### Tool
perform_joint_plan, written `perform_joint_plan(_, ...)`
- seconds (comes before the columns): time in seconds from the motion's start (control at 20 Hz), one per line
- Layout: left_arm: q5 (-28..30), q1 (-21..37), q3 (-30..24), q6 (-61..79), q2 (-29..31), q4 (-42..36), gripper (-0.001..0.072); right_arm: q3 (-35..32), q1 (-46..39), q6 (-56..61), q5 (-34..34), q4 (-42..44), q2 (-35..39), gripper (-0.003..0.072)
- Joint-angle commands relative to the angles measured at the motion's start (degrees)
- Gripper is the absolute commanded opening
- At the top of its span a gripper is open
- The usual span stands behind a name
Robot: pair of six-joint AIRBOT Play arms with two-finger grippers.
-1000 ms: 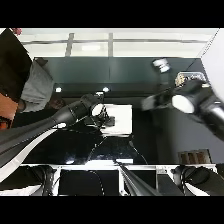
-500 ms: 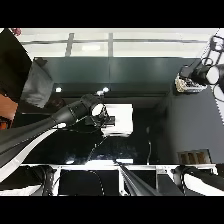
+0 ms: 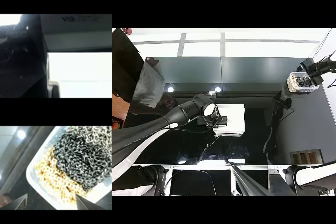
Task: Fold the box and place the chain.
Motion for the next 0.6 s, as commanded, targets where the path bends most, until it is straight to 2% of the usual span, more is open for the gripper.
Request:
perform_joint_plan(0.0, 0.00, 0.00, 0.07, 0.00, 0.04, -0.02, 0.0029, 3.32, -0.63, 3.50, 1.73, 3.06, -4.55, 0.0672)
perform_joint_plan(0.05, 0.02, 0.02, 0.07, 0.00, 0.04, 0.00, 0.0028, 3.32, -0.66, 3.89, 1.51, 3.06, -4.92, 0.0607)
perform_joint_plan(0.35, -0.07, 0.00, 0.07, 0.00, 0.04, -0.20, 0.0029, 3.30, -0.50, 4.44, 0.85, 3.10, -6.67, 0.0607)
perform_joint_plan(0.5, -0.13, 0.00, 0.07, 0.00, 0.04, -0.22, 0.0029, 3.30, -0.33, 4.55, -0.46, 4.81, -7.50, 0.0579)
perform_joint_plan(0.55, -0.11, 0.00, 0.07, 0.00, 0.04, -0.20, 0.0029, 3.30, -0.09, 4.55, -0.74, 4.81, -7.69, 0.0534)
